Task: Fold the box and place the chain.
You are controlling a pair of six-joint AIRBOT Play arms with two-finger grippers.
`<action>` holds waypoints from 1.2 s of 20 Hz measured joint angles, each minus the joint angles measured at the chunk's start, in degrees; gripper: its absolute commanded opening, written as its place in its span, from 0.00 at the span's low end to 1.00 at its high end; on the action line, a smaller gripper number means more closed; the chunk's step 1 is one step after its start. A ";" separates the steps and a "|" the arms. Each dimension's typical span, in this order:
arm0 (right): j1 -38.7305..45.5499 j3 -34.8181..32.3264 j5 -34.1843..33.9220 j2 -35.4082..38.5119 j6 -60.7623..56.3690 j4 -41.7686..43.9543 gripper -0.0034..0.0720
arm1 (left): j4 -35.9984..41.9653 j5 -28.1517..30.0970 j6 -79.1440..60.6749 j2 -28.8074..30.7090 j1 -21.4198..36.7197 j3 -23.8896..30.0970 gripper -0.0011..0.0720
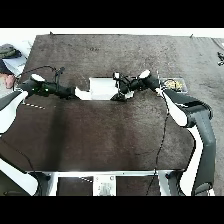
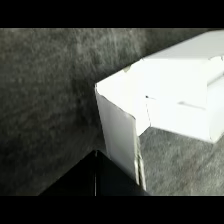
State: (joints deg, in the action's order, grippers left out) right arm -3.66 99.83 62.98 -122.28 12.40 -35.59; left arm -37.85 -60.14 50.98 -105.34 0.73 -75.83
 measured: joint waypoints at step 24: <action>0.00 0.02 0.00 0.00 0.02 0.00 0.27 | 9.51 -2.91 -3.37 1.07 -3.28 -2.75 0.44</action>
State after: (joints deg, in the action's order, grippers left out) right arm -3.66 99.85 62.98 -122.28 12.43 -35.59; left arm -28.34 -63.05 47.62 -104.27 -2.55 -78.59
